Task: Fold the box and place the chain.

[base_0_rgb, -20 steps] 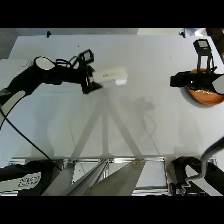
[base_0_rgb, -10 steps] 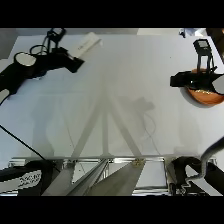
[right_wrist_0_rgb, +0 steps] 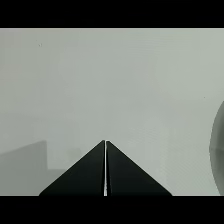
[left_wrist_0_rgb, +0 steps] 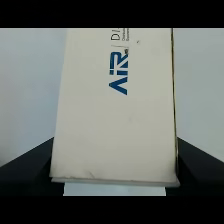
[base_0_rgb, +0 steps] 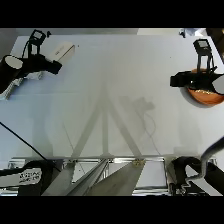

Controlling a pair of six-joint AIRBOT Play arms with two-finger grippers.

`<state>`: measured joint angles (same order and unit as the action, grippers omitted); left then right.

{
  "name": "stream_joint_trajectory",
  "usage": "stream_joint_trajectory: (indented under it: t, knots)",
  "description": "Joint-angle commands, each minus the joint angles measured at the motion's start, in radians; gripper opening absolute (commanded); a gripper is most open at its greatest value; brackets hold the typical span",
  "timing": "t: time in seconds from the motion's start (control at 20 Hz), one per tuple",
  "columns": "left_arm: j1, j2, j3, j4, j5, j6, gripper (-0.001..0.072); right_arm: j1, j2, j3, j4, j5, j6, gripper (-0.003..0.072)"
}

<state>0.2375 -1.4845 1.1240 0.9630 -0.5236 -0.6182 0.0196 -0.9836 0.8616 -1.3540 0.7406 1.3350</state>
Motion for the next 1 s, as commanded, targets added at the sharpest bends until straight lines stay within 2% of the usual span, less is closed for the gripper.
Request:
stream_joint_trajectory:
  t: [0.0, 0.25, 0.35, 0.55, 0.6, 0.75, 0.8, 0.85, 0.95]
  knots:
    - [0.01, -0.077, 0.0, 0.025, 0.045, -0.105, 0.0005, 0.0, 0.001, 0.001, 0.0, 0.0, 0.0, 0.0017]
    - [0.01, -0.17, 0.0, 0.071, 0.076, -0.204, 0.0003, 0.0, 0.001, 0.001, 0.0, 0.0, 0.0, 0.0017]
    - [0.01, -0.184, 0.0, 0.194, 0.107, -0.41, 0.0002, 0.0, 0.001, 0.001, 0.0, 0.0, 0.0, 0.0017]
    - [0.01, -0.194, 0.0, 0.561, 0.134, -0.823, 0.0002, 0.0, 0.001, 0.001, 0.0, 0.0, 0.0, 0.0017]
    - [0.01, -0.196, 0.0, 0.605, 0.128, -0.868, 0.0004, 0.0, 0.001, 0.001, 0.0, 0.0, 0.0, 0.0017]
    - [0.01, -0.199, 0.0, 0.612, 0.109, -0.874, 0.001, 0.0, 0.001, 0.001, 0.0, 0.0, 0.0, 0.0017]
    - [0.01, -0.199, 0.0, 0.612, 0.103, -0.874, 0.0066, 0.0, 0.001, 0.001, 0.0, 0.0, 0.0, 0.0017]
    - [0.01, -0.199, 0.0, 0.613, 0.097, -0.873, 0.0192, 0.0, 0.001, 0.001, 0.0, 0.0, 0.0, 0.0017]
    - [0.01, -0.197, 0.0, 0.612, 0.097, -0.867, 0.069, 0.0, 0.001, 0.0, 0.0, 0.0, 0.0, 0.0017]
